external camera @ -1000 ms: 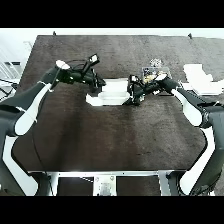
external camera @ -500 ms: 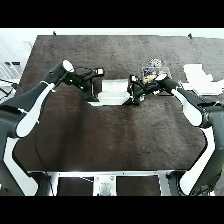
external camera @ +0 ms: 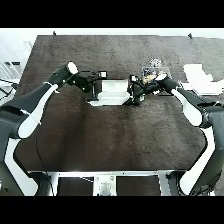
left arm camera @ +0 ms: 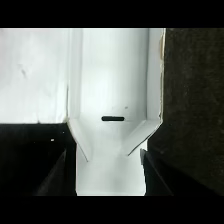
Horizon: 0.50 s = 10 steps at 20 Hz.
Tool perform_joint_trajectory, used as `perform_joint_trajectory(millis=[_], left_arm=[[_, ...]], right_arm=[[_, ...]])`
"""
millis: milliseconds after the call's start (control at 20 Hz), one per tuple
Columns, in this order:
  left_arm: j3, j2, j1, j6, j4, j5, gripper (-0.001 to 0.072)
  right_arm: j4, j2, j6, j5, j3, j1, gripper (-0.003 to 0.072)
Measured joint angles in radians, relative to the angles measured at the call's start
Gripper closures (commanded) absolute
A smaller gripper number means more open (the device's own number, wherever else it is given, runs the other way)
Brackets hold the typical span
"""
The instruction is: Fold the box and place the chain.
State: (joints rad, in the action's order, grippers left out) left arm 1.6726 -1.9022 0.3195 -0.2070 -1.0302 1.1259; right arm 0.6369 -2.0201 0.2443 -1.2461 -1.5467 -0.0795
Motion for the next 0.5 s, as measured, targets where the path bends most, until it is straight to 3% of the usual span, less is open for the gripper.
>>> perform_joint_trajectory(millis=[500], left_arm=[[0.0,-0.001,0.002,0.028,0.017,0.003,0.016]], right_arm=[[0.0,0.0,0.0,0.0,0.0,0.0,0.0102]])
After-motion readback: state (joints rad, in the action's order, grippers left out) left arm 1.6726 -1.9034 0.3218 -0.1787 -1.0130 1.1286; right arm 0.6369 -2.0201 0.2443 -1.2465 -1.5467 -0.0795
